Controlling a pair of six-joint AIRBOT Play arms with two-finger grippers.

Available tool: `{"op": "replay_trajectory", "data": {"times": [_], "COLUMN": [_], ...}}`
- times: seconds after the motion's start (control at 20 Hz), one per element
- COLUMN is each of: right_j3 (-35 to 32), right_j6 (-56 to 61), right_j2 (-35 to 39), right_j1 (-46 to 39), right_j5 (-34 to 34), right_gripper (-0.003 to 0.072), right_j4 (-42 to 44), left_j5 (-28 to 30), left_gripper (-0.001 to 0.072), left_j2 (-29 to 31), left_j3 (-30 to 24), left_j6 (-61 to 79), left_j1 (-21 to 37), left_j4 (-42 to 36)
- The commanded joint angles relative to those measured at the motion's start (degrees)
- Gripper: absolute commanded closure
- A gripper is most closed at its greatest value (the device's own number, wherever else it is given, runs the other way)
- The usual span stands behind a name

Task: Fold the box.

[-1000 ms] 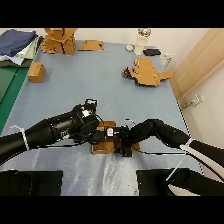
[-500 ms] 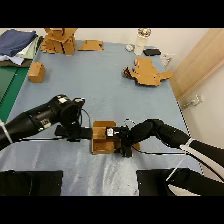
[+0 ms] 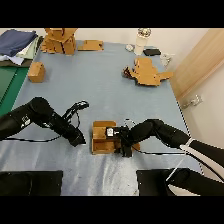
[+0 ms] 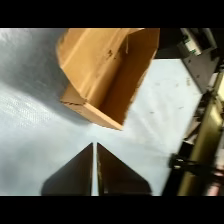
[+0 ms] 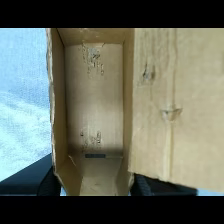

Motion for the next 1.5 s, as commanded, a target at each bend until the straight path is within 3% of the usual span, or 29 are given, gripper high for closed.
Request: {"op": "replay_trajectory", "data": {"times": [0.0,0.05,0.15,0.25,0.4,0.6,0.7,0.95,1.45], "right_j3": [0.0,0.0,0.0,0.0,0.0,0.0,0.0,0.0,0.0], "right_j6": [0.0,0.0,0.0,0.0,0.0,0.0,0.0,0.0,0.0], "right_j2": [0.0,0.0,0.0,0.0,0.0,0.0,0.0,0.0,0.0], "right_j1": [0.0,0.0,0.0,0.0,0.0,0.0,0.0,0.0,0.0], "right_j5": [0.0,0.1,0.0,0.0,0.0,0.0,0.0,0.0,0.0], "right_gripper": [0.0198,0.0198,0.0198,0.0198,0.0198,0.0199,0.0199,0.0198,0.0198], "right_j4": [0.0,0.0,0.0,0.0,0.0,0.0,0.0,0.0,0.0], "left_j5": [6.1,8.3,12.2,17.4,20.6,18.1,19.9,26.4,30.3], "left_gripper": [0.0145,0.011,0.0109,0.0012,0.0012,0.0011,0.0011,0.0011,0.0011], "left_j2": [-2.5,-2.5,-2.3,-1.0,3.3,5.7,4.8,2.6,0.6], "left_j3": [-1.4,-1.7,-3.0,-7.3,-14.8,-17.7,-17.7,-17.4,-16.3], "left_j6": [14.9,16.9,24.4,40.1,56.5,56.6,56.8,56.7,56.6], "left_j1": [1.9,2.0,2.3,1.0,-0.7,-0.7,-2.0,-8.0,-12.7], "left_j4": [0.5,0.6,-0.7,-5.9,-11.9,-15.2,-19.6,-20.5,-22.3]}}
